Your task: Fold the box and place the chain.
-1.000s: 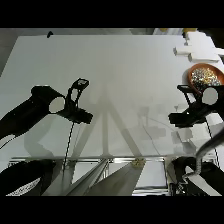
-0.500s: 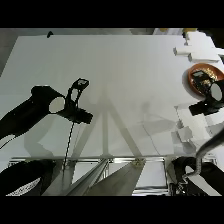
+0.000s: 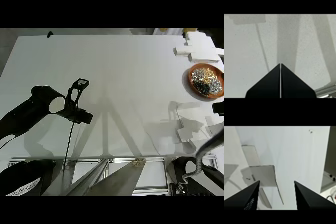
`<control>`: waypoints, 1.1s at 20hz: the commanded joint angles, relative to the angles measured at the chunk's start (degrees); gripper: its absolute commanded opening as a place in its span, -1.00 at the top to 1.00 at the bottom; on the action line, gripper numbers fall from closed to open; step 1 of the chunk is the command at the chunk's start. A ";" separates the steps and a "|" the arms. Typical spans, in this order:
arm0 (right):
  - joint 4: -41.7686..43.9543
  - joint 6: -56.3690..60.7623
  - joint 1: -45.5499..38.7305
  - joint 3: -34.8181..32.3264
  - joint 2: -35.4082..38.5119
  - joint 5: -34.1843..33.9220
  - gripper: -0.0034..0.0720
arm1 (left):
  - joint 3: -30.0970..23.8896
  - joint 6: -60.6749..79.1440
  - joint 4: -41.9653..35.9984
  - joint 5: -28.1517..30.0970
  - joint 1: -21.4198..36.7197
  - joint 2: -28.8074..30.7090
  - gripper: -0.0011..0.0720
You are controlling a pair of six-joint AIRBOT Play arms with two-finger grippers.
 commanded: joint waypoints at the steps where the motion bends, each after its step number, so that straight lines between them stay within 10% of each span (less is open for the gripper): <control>1: 2.43 -3.74 -3.65 0.02 -4.31 0.22 -0.34 | -0.02 0.00 0.00 0.02 -0.02 0.04 0.94; 8: -3.17 -1.31 -8.20 0.02 -11.08 1.97 -0.22 | -0.02 0.00 0.00 0.02 -0.02 0.04 0.94; 12: -2.56 -1.31 -9.68 0.02 -11.37 1.79 0.29 | -0.02 0.00 0.00 0.00 -0.02 0.04 0.94; 14: 0.50 -1.36 -9.66 0.02 -11.37 4.09 0.87 | -0.02 0.00 0.00 0.02 -0.02 0.04 0.94; 22: 19.69 -3.28 7.21 -0.02 -2.73 10.34 0.87 | -0.02 0.00 0.00 0.00 -0.02 0.04 0.94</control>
